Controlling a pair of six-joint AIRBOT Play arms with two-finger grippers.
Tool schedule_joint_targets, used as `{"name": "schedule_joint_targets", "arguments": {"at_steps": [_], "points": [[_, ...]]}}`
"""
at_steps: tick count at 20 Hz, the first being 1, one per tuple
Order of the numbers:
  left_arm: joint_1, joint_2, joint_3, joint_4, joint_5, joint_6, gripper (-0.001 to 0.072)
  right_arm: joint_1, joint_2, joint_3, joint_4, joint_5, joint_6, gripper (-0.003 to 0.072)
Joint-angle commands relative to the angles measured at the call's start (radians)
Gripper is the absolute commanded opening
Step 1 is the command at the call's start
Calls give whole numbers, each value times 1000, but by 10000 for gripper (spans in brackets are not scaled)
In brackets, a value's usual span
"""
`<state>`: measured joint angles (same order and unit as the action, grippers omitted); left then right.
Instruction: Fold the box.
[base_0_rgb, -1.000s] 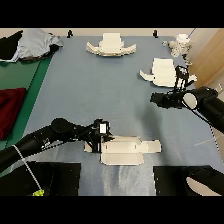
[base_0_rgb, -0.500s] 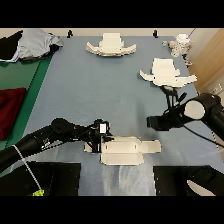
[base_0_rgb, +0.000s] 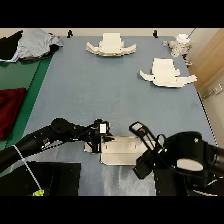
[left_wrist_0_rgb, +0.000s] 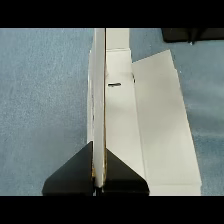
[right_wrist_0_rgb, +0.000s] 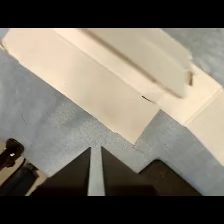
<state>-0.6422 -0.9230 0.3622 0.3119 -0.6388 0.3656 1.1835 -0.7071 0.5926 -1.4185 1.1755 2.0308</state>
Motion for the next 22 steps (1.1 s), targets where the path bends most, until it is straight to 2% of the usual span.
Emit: {"name": "schedule_joint_targets", "arguments": {"at_steps": [1, 2, 4, 7, 12, 16, 19, 22], "points": [[0, 0, -1, 0, 0, 0, 18, 160, -19, -55, -222, -78, -79, 604], [0, 0, -1, 0, 0, 0, 18, 160, -39, -64, -263, -78, -119, 669], [0, 0, -1, 0, 0, 0, 18, 160, -93, -70, -306, -104, -238, 672], [0, 0, -1, 0, 0, 0, 18, 161, -174, -71, -295, -172, -364, 672], [0, 0, -1, 0, 0, 0, 18, 161, -214, -70, -289, -192, -424, 670], [0, 0, -1, 0, 2, 0, 18, 161, -210, -66, -422, -213, -230, 665], [0, 0, -1, 0, 1, 0, 18, 160, -140, -66, -463, -209, -57, 665], [0, 0, -1, 0, 0, 0, 18, 150, -67, -66, -539, -137, 141, 665]]}}
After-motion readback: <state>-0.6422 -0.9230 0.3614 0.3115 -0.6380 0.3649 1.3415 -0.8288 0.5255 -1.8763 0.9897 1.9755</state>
